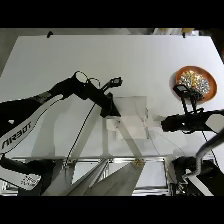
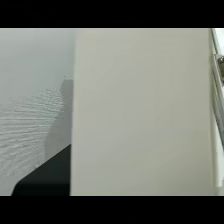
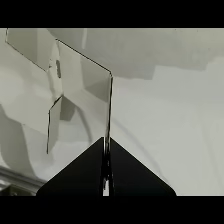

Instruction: Fold the box and place the chain.

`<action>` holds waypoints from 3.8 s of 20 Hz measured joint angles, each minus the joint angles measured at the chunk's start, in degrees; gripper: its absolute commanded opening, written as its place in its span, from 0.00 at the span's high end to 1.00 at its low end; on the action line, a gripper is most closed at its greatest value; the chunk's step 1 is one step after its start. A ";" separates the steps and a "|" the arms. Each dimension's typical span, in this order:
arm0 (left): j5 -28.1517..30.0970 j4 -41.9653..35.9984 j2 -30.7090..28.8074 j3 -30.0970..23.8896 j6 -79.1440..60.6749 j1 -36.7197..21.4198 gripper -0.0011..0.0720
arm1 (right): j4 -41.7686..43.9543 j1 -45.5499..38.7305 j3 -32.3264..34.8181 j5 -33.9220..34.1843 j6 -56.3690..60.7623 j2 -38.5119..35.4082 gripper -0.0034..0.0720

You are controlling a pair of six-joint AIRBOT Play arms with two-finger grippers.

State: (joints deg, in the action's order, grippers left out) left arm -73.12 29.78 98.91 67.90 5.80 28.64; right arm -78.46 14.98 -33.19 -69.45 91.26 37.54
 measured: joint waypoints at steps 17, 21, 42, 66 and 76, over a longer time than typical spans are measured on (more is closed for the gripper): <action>6.45 -1.90 -3.30 0.00 17.51 -3.34 0.42 | -0.90 0.00 -1.16 0.02 -0.26 0.00 0.91; 7.69 -0.24 -1.95 0.11 23.06 -2.56 0.42 | -0.81 0.00 -1.16 0.11 -0.24 0.00 0.91; -8.33 -0.59 3.06 0.11 31.17 -9.64 0.04 | -0.63 0.00 -1.16 0.81 -0.24 0.00 0.91; 1.53 -1.79 6.97 0.11 17.44 4.46 0.98 | -0.28 0.00 -1.16 1.64 -0.02 0.00 0.87; 5.40 20.41 -4.83 0.11 12.50 6.80 0.99 | 0.63 0.00 -1.20 1.53 -1.18 -1.36 0.43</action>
State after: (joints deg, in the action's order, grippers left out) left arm -67.72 50.19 94.08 68.01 18.31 35.44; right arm -77.82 14.98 -34.39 -67.92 90.08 36.18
